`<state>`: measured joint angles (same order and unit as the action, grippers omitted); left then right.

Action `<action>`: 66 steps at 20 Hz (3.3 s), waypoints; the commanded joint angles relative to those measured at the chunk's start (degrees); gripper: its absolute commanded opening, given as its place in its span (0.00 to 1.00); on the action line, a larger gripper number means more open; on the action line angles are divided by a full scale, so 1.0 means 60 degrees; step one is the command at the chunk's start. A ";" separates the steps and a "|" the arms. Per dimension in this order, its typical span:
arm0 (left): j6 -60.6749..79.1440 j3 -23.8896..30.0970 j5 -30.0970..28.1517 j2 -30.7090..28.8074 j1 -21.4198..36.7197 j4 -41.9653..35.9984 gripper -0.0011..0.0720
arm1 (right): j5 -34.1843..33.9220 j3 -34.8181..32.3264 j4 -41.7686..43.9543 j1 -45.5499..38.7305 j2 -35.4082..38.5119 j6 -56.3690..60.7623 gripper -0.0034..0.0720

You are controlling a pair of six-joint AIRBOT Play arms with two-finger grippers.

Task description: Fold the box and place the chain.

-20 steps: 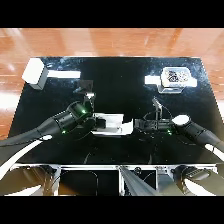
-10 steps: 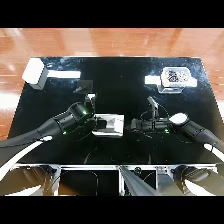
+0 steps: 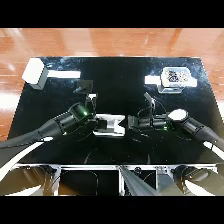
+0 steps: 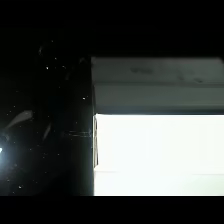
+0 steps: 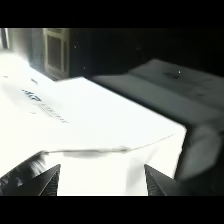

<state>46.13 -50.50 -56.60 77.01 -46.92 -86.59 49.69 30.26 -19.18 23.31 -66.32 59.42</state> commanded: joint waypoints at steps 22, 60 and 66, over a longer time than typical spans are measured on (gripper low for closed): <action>-0.0007 -0.0007 -0.0062 0.0004 0.0000 0.0040 0.04 | 0.0455 0.3898 -1.1573 0.4470 -0.1490 1.1748 0.79; -0.0011 -0.0007 -0.0026 0.0004 0.0000 -0.0004 0.04 | 0.1504 0.4612 -1.2156 0.4280 -0.2688 1.2120 0.70; -0.0011 -0.0007 -0.0018 0.0004 0.0000 -0.0076 0.04 | 0.1497 0.4612 -1.2156 0.4280 -0.2725 1.2050 0.70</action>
<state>45.98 -50.50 -56.75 77.03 -46.92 -86.65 58.70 57.89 -92.14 49.01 -82.61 132.16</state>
